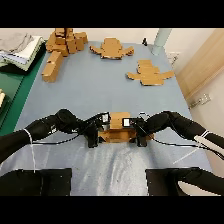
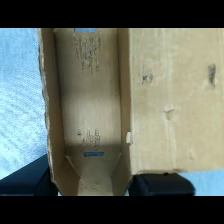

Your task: Fold the box.

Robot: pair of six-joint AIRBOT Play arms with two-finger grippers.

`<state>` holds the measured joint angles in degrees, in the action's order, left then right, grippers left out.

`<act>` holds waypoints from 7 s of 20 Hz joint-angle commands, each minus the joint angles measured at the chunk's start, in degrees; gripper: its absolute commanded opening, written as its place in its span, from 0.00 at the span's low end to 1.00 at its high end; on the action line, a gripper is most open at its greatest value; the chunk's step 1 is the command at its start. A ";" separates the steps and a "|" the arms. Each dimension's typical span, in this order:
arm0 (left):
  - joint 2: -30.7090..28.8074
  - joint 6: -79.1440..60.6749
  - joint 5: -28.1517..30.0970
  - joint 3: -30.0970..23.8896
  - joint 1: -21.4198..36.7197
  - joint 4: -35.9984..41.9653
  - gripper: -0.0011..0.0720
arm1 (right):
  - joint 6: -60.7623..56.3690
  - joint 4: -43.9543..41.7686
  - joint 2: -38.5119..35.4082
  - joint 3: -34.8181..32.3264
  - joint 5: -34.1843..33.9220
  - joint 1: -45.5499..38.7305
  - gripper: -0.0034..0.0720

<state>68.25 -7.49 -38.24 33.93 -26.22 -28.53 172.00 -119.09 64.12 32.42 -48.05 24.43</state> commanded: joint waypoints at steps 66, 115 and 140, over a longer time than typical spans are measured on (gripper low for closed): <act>-6.80 100.91 6.19 -5.01 -3.91 -21.44 0.03 | -0.02 0.02 -0.04 0.00 -0.02 0.02 0.74; 1.90 123.95 1.33 12.57 -15.67 -39.17 0.64 | 0.00 0.02 -0.04 0.00 -0.02 0.02 0.74; 19.26 141.92 -19.21 33.18 -21.00 -52.37 0.64 | 0.00 0.02 -0.04 -0.02 -0.02 0.02 0.74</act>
<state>87.20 134.58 -57.45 67.02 -47.20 -81.56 172.00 -119.07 64.12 32.42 -48.10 24.43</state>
